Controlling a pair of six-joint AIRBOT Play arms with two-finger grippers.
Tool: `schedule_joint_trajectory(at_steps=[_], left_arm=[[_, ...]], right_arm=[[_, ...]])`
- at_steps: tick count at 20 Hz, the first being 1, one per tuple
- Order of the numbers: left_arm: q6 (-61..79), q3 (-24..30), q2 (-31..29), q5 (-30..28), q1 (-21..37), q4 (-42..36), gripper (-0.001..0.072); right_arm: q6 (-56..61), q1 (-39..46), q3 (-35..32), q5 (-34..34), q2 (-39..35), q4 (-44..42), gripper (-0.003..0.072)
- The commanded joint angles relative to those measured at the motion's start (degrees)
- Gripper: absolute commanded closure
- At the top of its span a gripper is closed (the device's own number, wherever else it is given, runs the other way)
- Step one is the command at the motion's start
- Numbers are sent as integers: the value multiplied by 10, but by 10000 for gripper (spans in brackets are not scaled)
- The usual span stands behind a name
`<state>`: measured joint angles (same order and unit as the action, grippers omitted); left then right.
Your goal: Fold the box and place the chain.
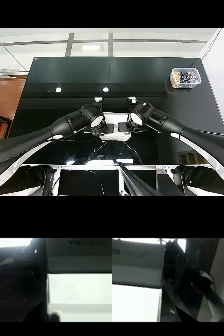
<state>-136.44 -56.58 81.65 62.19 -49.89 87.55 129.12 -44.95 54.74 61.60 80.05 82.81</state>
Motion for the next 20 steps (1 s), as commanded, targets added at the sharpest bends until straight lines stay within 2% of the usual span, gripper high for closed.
schedule_joint_trajectory(at_steps=[1, 2, 3, 4, 6, 7, 8, 12, 14, 17, 20], left_arm=[[-1, 0, 0, -2, 0, -2, 684], [-1, 0, 0, -2, 0, -2, 685], [-1, 0, 0, -2, 0, -2, 685], [-1, 0, 0, -2, 0, -2, 684], [-1, 0, 0, -2, 0, -2, 685], [-1, 0, 0, -2, 0, -2, 684], [-1, 0, 0, -2, 0, -2, 685], [-1, 0, 0, -4, 0, -2, 684], [-1, 0, 0, -2, 0, -2, 685], [-1, 0, 0, 0, 0, -2, 684], [-1, 0, 0, 0, 0, -2, 684]], right_arm=[[1, 0, 0, -4, 0, -12, 469], [1, 0, 0, -4, 0, -14, 552], [1, 0, 0, -5, 0, -16, 593], [1, 0, 0, -5, 0, -17, 671], [1, 0, 0, -9, 0, -19, 666], [1, 0, 0, -10, 0, -20, 520], [1, 0, 0, -13, 0, -20, 326], [-12, 3, 0, -14, -8, -21, 309], [-92, 3, 3, 5, -33, -40, 309], [-124, 4, 4, 59, -99, -9, 309], [-153, 17, 5, 71, -183, 19, 309]])
